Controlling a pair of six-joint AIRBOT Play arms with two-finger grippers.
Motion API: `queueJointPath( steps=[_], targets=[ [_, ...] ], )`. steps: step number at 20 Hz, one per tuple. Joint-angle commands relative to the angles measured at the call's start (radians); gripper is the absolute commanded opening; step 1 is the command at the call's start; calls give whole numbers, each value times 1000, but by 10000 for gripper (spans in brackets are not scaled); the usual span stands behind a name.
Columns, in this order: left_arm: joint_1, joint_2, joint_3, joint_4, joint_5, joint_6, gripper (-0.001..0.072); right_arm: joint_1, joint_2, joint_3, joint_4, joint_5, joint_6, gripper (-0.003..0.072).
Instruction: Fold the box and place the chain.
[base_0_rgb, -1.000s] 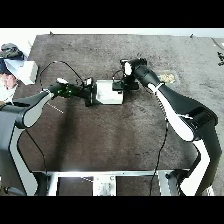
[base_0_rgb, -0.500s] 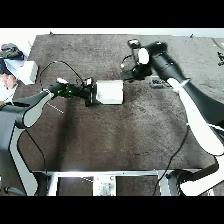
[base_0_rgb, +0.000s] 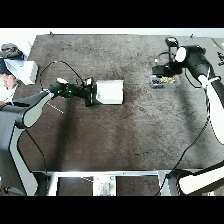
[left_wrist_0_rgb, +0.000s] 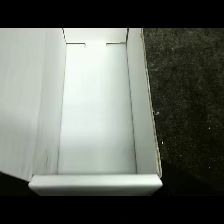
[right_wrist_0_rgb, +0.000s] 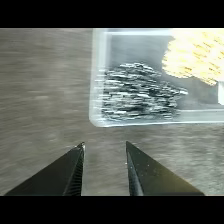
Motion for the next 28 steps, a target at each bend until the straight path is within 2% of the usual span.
queueJointPath(
  steps=[1, 4, 7, 15, 16, 17, 24, 25, 28],
  targets=[
    [-1, 1, 0, 0, 1, 0, 273, -96, -105, 78, 135, 55, -111, 303],
    [0, 1, 0, 0, 1, 0, 273, -92, -192, 198, 126, 121, -138, 303],
    [-1, 1, 0, 0, 1, 0, 273, -92, -264, 268, 127, 191, -156, 299],
    [-1, 1, 0, 0, 1, 0, 273, -78, -290, 269, 144, 169, -194, 282],
    [-1, 1, 0, 0, 1, 0, 273, -78, -293, 269, 144, 170, -195, 271],
    [-1, 1, 0, 0, 1, 0, 273, -78, -294, 269, 144, 170, -200, 214],
    [-1, 1, 0, 0, 1, 0, 273, -76, -327, 269, 147, 174, -200, 211],
    [-1, 1, 0, 0, 1, 0, 273, -76, -321, 270, 147, 164, -200, 29],
    [-1, 1, 0, 0, 1, 0, 273, -76, -309, 312, 143, 163, -199, 18]
  ],
)
